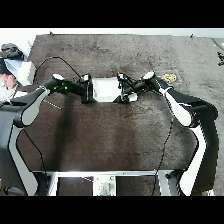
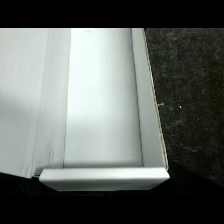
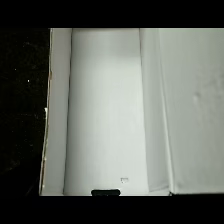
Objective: Fold the box and place the chain.
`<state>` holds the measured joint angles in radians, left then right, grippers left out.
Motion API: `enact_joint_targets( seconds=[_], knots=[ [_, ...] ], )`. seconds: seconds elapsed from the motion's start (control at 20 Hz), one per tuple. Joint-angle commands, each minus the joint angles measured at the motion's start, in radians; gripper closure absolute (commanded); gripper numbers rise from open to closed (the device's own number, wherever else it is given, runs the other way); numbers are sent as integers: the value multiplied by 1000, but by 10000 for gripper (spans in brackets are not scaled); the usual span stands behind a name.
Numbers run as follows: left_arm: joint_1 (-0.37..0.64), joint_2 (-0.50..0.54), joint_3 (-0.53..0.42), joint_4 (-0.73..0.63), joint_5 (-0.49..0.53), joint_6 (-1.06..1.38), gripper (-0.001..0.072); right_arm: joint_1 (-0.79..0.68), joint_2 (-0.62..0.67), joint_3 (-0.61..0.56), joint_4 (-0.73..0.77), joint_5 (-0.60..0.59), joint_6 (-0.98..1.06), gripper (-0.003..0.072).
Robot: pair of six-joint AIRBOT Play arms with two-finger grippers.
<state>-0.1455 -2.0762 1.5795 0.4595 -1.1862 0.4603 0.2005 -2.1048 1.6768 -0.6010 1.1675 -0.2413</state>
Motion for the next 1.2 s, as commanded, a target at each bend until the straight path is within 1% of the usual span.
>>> enact_joint_targets(
  seconds=[0.0, 0.35, 0.55, 1.15],
  knots=[
    [0, -1, 1, -10, -22, 1, -7, 1, 0, 0, -1, 3, -1, 214],
    [-10, -2, 1, -23, -17, 12, -7, 0, 0, 0, -1, 3, -1, 214],
    [-10, -2, 1, 14, -17, 7, -7, 0, 0, 0, -1, 3, -1, 214],
    [-7, -4, 0, 12, 7, 0, -6, 0, 0, 0, -1, 3, -1, 214]
  ],
)
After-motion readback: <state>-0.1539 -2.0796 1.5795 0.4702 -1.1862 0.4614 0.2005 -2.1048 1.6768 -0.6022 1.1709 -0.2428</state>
